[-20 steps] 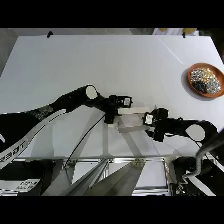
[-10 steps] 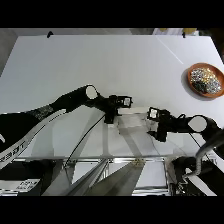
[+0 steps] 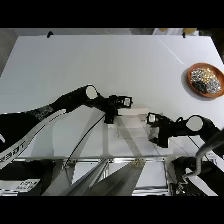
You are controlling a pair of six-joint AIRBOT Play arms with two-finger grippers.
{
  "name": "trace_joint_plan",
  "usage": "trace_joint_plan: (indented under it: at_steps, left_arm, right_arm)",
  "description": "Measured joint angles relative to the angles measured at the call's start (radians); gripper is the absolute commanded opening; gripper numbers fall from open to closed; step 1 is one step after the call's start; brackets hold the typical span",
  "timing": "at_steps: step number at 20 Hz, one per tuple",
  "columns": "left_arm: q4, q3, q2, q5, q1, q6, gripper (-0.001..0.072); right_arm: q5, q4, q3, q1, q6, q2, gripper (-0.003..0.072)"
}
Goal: Fold the box and place the chain.
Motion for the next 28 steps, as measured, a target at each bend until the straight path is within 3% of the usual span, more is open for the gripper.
trace_joint_plan:
  at_steps: [11,21,28]
  left_arm:
    - [0.000,0.000,0.000,0.000,0.000,0.000,0.0011]
    - [0.000,0.000,0.000,0.000,0.000,-0.001,0.0011]
    - [0.000,0.000,0.000,0.000,0.000,-0.001,0.0011]
  right_arm:
    - [0.078,-0.034,-0.006,0.041,0.095,0.318,0.0672]
    - [-0.123,-0.103,-0.070,0.216,0.075,0.275,0.0676]
    - [-0.262,-0.151,-0.109,0.252,0.073,0.261,0.0675]
